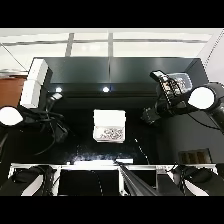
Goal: Fold the box and place the chain.
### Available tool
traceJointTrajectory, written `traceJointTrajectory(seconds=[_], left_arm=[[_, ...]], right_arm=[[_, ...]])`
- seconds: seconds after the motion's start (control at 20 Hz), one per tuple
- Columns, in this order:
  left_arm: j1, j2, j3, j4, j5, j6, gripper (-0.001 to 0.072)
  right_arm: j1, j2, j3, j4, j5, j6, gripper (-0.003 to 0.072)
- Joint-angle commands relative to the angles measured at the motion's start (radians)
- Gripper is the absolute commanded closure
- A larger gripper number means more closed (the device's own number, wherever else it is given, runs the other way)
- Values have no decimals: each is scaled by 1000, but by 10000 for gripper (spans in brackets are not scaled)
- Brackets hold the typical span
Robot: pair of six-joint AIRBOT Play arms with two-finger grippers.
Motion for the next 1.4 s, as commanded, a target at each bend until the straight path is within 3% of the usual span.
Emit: traceJointTrajectory(seconds=[0.0,0.1,0.25,0.5,0.9,1.35], left_arm=[[40,-21,-154,-271,113,596,51],[40,-37,-181,-299,122,829,50],[31,-76,-190,-391,153,982,51],[-64,-166,-189,-413,338,1010,84],[-176,-258,-187,-447,435,1255,54],[-179,-378,-83,-478,331,1231,57]], right_arm=[[-1,1,0,-20,5,1,-11],[-1,1,0,-26,10,-12,-28],[-1,1,0,-53,-18,-30,-28],[-1,1,0,-53,-60,-27,-27],[-1,1,0,-53,-61,-18,-27],[-1,0,0,-53,-54,-18,-27]])
